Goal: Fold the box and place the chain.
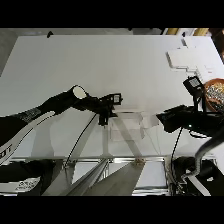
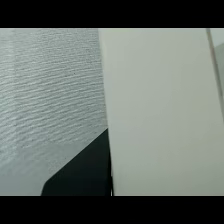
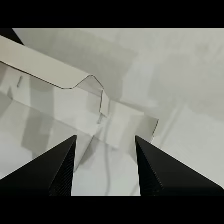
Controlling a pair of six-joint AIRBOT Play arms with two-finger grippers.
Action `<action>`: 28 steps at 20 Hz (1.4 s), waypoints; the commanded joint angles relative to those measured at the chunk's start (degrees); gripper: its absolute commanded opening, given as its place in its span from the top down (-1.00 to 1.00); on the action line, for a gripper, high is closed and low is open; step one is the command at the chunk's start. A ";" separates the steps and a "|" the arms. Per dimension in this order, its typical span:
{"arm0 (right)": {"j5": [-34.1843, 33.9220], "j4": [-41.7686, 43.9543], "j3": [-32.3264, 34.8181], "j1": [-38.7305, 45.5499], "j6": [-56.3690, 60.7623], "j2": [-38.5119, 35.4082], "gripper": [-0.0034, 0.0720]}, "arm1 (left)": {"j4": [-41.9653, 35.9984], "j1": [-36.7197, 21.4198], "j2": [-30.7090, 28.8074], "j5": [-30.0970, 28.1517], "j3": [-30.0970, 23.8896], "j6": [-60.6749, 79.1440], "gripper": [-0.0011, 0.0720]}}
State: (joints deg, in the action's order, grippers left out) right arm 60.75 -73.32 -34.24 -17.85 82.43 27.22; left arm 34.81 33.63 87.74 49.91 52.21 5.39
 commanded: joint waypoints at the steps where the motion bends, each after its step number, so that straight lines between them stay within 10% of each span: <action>1: -0.11 0.02 0.02 -0.07 -0.22 -0.04 -0.17 | -2.45 0.04 -0.04 0.20 0.02 3.82 0.96; 28: -0.09 0.04 0.02 -0.07 -0.37 -0.04 -0.17 | 3.85 2.49 -1.86 -2.99 0.31 -0.59 0.97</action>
State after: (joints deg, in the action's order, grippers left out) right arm 60.62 -73.30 -34.24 -17.87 82.04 27.22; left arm 37.45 35.97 86.67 47.90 52.49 6.46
